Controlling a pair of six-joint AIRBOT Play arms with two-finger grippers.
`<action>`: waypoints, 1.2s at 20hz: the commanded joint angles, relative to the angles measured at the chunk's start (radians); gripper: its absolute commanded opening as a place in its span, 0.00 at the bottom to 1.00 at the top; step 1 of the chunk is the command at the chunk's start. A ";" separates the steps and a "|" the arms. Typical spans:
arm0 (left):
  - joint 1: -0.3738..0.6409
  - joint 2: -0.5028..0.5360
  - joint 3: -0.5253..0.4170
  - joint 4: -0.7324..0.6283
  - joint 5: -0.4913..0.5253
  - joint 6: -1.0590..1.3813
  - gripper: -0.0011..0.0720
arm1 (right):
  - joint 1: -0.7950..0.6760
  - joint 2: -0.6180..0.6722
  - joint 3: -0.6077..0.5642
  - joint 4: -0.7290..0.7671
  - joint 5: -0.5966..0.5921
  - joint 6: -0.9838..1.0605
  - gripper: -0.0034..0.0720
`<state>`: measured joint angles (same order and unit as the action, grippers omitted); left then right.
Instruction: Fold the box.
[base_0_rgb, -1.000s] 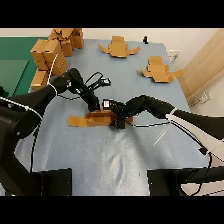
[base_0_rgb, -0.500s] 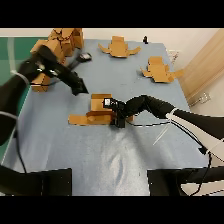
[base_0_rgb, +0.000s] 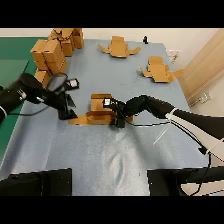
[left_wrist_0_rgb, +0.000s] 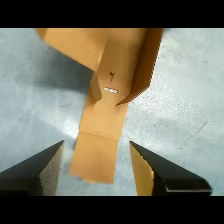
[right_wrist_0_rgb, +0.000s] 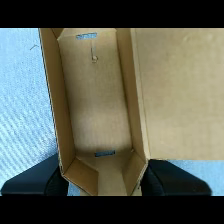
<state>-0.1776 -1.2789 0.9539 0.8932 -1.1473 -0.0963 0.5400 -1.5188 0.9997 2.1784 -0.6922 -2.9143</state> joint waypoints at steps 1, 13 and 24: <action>-0.116 0.018 -0.103 0.032 0.218 0.048 0.92 | 0.002 -0.001 -0.001 0.000 -0.001 0.001 0.30; -0.228 -0.060 -0.096 0.053 0.308 0.061 0.50 | 0.003 -0.001 -0.001 0.002 -0.003 0.001 0.30; -0.297 -0.060 -0.096 0.014 0.311 0.114 0.03 | 0.003 -0.001 -0.001 0.002 -0.002 0.001 0.30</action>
<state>-0.4618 -1.3384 0.8574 0.9154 -0.8471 0.0078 0.5426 -1.5188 0.9997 2.1796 -0.6945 -2.9131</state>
